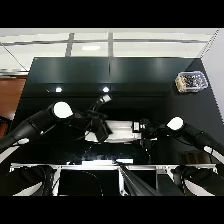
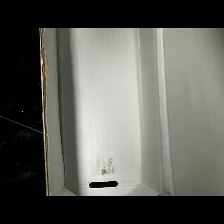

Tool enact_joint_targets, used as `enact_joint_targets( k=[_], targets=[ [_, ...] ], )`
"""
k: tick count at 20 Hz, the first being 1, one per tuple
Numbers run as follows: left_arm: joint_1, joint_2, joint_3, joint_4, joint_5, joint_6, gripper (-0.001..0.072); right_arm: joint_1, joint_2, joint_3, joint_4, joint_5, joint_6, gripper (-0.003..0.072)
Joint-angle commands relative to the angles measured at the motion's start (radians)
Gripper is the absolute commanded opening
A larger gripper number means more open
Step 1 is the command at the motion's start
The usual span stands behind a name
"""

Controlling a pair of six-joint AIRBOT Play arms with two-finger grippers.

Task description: Fold the box and place the chain.

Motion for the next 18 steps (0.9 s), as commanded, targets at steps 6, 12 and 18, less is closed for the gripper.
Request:
enact_joint_targets(
  k=[6,12,18],
  targets=[
    [0.0,-0.132,-0.051,-0.056,0.282,0.018,0.0025,0.001,0.0,-0.001,0.0,0.0,0.0,0.043],
    [0.001,-0.199,-0.022,-0.038,0.217,-0.007,0.0025,0.001,0.0,-0.001,0.0,-0.003,0.001,0.043],
    [0.133,-0.077,0.076,0.182,-0.122,-0.069,0.0027,0.001,0.0,-0.001,0.0,-0.003,0.001,0.043]
  ],
)
